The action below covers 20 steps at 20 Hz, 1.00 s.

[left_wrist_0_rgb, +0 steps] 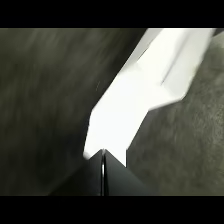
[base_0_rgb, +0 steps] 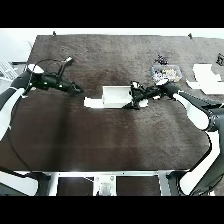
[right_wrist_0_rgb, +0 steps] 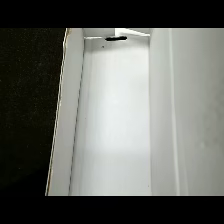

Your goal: Fold the box and place the chain.

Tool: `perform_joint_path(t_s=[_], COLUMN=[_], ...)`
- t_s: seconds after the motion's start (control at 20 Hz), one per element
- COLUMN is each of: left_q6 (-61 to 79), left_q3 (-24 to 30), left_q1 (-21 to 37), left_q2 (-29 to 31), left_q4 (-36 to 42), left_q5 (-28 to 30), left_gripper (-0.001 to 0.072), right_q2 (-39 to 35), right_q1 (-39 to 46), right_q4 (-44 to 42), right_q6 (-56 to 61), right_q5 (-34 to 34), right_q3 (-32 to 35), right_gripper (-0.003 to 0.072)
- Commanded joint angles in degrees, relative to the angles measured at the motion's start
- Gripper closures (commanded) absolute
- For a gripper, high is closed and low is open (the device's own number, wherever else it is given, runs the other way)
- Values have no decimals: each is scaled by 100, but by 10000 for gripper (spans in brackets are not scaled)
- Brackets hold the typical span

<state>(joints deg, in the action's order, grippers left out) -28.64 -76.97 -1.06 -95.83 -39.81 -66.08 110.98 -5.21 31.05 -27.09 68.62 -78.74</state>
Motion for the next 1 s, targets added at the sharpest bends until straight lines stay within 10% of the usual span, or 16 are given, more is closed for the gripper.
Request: perform_joint_path(t_s=[0.0,0.95], left_q6=[-1967,-2533], left_q3=[542,1029], left_q1=[101,-658], left_q2=[125,-337], left_q4=[-509,579], left_q5=[111,1375], left_gripper=[694,691], right_q2=[0,0], right_q1=[2,2], right_q4=[0,0], right_q6=[2,2], right_q5=[2,2], right_q3=[0,0], right_gripper=[99,99])
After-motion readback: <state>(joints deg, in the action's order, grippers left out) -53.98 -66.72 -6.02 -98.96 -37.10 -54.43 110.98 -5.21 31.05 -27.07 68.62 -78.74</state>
